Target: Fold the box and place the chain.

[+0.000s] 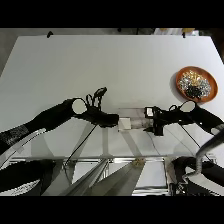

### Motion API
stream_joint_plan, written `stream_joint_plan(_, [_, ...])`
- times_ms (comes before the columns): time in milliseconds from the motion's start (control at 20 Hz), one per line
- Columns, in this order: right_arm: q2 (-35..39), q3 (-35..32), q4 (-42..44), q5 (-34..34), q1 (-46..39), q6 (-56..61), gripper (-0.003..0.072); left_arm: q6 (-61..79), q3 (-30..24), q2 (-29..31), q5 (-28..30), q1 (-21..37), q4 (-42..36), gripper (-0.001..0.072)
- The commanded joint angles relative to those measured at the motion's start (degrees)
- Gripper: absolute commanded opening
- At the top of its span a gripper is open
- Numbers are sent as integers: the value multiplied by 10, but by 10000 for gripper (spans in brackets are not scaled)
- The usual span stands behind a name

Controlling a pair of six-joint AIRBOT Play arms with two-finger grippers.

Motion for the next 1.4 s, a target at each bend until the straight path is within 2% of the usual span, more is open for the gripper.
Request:
stream_joint_plan(0, [0, 0, 0, 0, 0, 0, 396, -2, 6, 1, 3, -4, 2, 147])
stream_joint_plan(300, [0, 0, 0, 0, 0, 0, 396, -32, 7, 1, 2, -3, 39, 153])
stream_joint_plan(500, [0, 0, 0, 0, 0, 0, 396, -68, 30, 1, -14, -9, 76, 155])
stream_joint_plan(600, [0, 0, 0, 0, 0, 0, 396, -71, 39, 0, -13, -18, 77, 221])
stream_joint_plan(950, [0, 0, 0, 0, 0, 0, 396, -90, 45, 0, -12, -33, 94, 231])
stream_joint_plan(1100, [0, 0, 0, 0, 0, 0, 396, -127, 47, -3, -10, -48, 121, 235])
stream_joint_plan(1150, [0, 0, 0, 0, 0, 0, 396, -139, 49, -6, -10, -54, 132, 275])
stream_joint_plan(1350, [0, 0, 0, 0, 0, 0, 396, -221, 85, -26, -21, -74, 203, 274])
